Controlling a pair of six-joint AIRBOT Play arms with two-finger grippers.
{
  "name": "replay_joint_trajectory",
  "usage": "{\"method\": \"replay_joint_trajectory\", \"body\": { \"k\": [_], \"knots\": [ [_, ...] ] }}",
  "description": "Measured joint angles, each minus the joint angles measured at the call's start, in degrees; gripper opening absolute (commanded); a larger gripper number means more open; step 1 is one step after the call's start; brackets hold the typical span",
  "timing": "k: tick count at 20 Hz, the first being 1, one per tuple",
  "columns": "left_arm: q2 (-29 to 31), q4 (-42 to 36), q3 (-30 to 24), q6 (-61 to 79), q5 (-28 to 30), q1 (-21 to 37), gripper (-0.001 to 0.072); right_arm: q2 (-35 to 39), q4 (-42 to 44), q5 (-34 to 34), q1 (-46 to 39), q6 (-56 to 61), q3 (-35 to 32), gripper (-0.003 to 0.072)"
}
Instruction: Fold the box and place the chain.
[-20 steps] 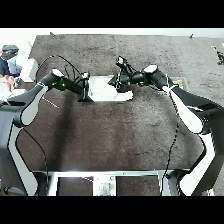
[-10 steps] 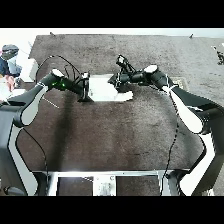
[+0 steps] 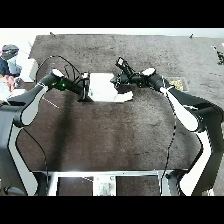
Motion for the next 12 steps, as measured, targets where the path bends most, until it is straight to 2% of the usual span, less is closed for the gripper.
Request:
{"method": "replay_joint_trajectory", "body": {
  "k": [7, 12],
  "knots": [
    [-0.02, -0.02, 0.00, -0.26, 0.00, 0.00, 0.0344, 0.02, -3.13, 0.85, 0.04, 0.00, 0.00, 0.0010],
    [-0.02, -0.04, 0.00, -0.37, 0.02, 0.00, 0.0344, 3.80, -3.98, 2.47, -0.15, 0.02, -0.02, 0.0010]
  ]
}}
